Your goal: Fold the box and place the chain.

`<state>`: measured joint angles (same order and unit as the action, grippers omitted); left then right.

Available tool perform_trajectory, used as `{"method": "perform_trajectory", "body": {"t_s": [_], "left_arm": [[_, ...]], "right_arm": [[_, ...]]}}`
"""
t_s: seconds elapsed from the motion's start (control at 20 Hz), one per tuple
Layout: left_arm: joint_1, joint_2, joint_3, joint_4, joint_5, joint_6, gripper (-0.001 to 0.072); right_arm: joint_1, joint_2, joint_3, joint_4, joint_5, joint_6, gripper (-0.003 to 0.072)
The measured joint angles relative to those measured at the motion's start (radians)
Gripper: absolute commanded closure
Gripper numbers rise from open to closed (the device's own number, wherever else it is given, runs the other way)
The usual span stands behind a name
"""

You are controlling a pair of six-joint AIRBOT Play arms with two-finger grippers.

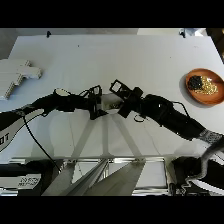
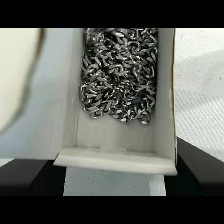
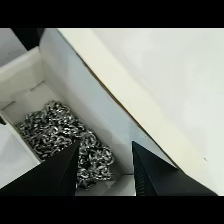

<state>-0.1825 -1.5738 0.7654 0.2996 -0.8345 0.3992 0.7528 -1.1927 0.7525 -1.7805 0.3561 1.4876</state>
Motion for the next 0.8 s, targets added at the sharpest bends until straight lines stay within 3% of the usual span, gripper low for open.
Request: {"method": "perform_trajectory", "body": {"t_s": [0.15,0.25,0.55,0.8], "left_arm": [[0.0,0.0,0.0,0.0,0.0,0.0,0.0336],[0.0,0.0,0.0,0.0,0.0,0.0,0.0336],[0.0,0.0,0.0,0.0,0.0,0.0,0.0336],[0.0,0.0,0.0,0.0,0.0,0.0,0.0336]], "right_arm": [[-0.018,0.022,0.0,0.007,-0.004,0.0,0.0331],[-0.024,0.053,0.0,0.01,-0.005,0.0,0.0399],[-0.031,0.183,0.004,0.012,-0.005,0.0,0.0418],[-0.126,0.194,0.07,0.105,0.035,0.032,0.0386]]}}
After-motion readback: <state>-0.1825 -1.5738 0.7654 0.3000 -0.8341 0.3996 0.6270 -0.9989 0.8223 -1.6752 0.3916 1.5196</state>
